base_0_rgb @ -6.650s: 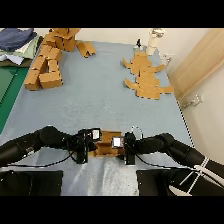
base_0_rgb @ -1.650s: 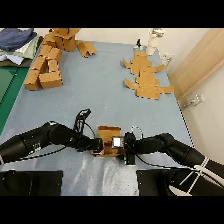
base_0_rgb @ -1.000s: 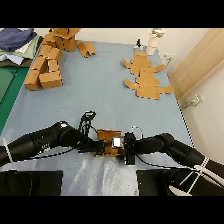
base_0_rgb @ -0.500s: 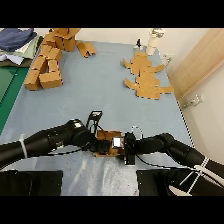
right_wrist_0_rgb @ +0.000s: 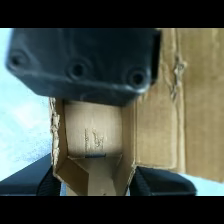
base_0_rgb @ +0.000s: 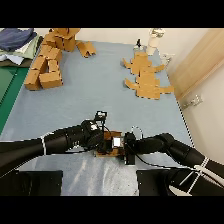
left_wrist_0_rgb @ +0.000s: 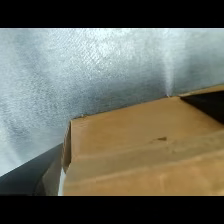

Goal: Fold the box.

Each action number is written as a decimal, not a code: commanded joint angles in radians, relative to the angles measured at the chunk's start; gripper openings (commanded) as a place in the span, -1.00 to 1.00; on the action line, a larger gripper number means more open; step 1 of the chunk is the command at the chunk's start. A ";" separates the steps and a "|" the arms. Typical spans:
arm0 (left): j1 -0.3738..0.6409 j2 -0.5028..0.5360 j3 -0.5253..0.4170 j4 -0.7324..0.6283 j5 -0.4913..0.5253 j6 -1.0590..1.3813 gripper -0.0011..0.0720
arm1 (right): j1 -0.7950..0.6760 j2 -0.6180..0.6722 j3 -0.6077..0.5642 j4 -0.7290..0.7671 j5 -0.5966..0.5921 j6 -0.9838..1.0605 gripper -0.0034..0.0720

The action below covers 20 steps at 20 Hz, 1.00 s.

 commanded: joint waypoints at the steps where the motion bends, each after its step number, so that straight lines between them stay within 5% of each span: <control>1: -0.004 -0.012 0.016 0.021 -0.021 -0.029 0.63 | 0.000 0.000 0.000 0.000 0.000 0.000 0.43; 2: -0.004 -0.013 0.016 0.020 -0.021 -0.040 0.60 | 0.000 0.000 0.000 0.000 0.000 0.000 0.43; 4: -0.004 -0.015 0.016 0.020 -0.020 -0.052 -0.33 | 0.000 0.000 0.000 0.000 0.000 0.000 0.43; 7: -0.004 -0.015 0.016 0.012 -0.009 -0.052 -0.93 | 0.000 0.000 0.000 0.000 0.000 0.000 0.43; 15: -0.005 -0.013 0.016 -0.020 -0.018 -0.050 -0.91 | 0.000 0.000 0.000 0.000 0.000 0.000 0.43; 17: -0.004 -0.013 0.016 -0.029 -0.032 -0.047 0.45 | 0.000 0.000 0.000 0.000 0.000 0.000 0.43; 20: -0.002 0.000 0.016 -0.040 -0.056 -0.045 0.52 | 0.000 0.000 0.000 0.000 0.000 0.000 0.43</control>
